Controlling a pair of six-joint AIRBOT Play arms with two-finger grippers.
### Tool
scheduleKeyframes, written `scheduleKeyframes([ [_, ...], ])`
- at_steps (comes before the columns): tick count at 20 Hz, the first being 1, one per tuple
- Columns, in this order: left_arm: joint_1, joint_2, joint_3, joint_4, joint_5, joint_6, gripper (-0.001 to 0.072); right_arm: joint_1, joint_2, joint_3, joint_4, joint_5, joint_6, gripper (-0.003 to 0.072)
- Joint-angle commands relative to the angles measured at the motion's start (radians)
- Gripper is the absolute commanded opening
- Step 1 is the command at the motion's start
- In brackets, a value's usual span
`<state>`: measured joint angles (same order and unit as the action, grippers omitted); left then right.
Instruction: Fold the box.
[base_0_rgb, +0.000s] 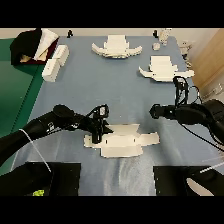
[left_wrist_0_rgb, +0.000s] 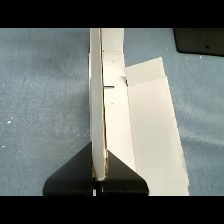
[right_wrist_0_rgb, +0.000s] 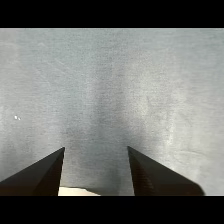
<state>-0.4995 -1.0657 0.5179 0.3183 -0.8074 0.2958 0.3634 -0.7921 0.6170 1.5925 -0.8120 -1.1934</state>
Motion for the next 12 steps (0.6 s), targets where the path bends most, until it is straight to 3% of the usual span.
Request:
scheduleKeyframes([
  [1, 0.0, -0.002, -0.005, -0.038, 0.0, 0.04, 0.0014, 0.0, 0.0, 0.001, 0.004, 0.0, 0.0, 0.0593],
  [12, 0.0, -0.02, -0.022, -0.029, -0.016, 0.047, 0.0014, 0.0, 0.0, 0.001, 0.013, 0.0, 0.0, 0.0593],
])
